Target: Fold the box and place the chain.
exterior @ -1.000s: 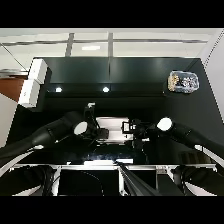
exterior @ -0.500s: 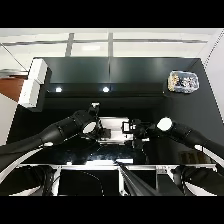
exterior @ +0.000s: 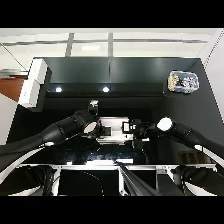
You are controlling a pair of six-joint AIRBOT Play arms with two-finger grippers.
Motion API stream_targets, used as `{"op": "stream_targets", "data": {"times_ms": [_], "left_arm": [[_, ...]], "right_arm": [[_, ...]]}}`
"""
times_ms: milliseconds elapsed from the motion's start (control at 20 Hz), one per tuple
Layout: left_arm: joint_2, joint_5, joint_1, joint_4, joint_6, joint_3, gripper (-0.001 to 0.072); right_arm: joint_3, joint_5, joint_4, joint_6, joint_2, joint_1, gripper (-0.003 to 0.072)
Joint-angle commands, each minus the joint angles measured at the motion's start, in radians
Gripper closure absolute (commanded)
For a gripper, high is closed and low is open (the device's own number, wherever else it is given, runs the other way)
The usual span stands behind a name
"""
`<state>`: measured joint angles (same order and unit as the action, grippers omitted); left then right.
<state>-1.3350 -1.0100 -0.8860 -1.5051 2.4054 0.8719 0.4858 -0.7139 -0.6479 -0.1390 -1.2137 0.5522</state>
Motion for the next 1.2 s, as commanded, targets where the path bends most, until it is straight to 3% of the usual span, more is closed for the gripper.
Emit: {"op": "stream_targets", "data": {"times_ms": [0, 550, 800, 850, 1150], "left_arm": [[-0.026, -0.003, 0.000, -0.007, 0.007, 0.019, 0.0436], [-0.070, -0.064, -0.001, -0.005, 0.012, 0.056, 0.0440], [-0.074, -0.065, -0.009, -0.001, 0.011, 0.056, 0.0613], [-0.076, -0.066, -0.011, -0.001, 0.011, 0.056, 0.0678], [-0.076, -0.069, -0.013, -0.001, 0.011, 0.056, 0.0672]], "right_arm": [[0.000, 0.000, 0.000, 0.000, 0.000, 0.001, 0.0213], [0.000, 0.000, 0.000, 0.000, 0.000, 0.001, 0.0213], [0.000, 0.000, 0.000, 0.000, 0.000, 0.001, 0.0213], [0.000, 0.000, 0.000, 0.000, 0.000, 0.001, 0.0214], [0.000, 0.000, 0.000, 0.000, 0.000, 0.001, 0.0214]]}}
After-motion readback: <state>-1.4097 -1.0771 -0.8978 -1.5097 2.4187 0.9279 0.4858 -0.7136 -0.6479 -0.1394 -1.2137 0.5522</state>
